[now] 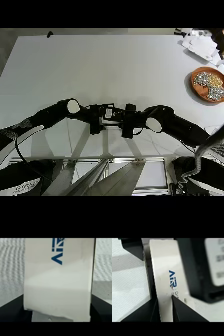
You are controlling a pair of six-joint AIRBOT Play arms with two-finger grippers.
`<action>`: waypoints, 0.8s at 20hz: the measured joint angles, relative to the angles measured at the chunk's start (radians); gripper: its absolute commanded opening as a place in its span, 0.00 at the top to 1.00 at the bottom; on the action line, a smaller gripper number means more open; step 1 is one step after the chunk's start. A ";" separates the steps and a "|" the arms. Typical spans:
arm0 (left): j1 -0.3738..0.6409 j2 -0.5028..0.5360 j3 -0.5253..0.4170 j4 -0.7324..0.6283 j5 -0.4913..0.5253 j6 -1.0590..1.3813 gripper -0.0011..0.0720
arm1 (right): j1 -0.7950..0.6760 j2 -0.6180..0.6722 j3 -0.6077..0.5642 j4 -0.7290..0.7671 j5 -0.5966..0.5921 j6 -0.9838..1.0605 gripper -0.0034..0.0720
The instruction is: Fold the box and place the chain.
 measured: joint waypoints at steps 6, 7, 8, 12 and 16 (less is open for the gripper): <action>0.000 0.000 0.000 -0.001 0.000 -0.006 0.42 | 0.011 0.001 -0.018 0.010 0.026 0.002 0.52; 0.000 0.000 0.000 -0.002 0.000 -0.007 0.42 | 0.011 0.004 -0.019 0.009 0.026 0.002 0.51; 0.000 0.000 0.000 -0.003 0.000 -0.008 0.42 | 0.011 0.010 -0.021 0.008 0.026 0.002 0.50; 0.000 0.000 0.000 -0.012 -0.009 -0.012 0.42 | 0.012 0.059 -0.023 0.000 0.042 0.003 0.50; -0.001 0.000 -0.001 -0.010 -0.007 -0.011 0.42 | -0.006 0.120 -0.023 0.001 0.009 0.004 0.50</action>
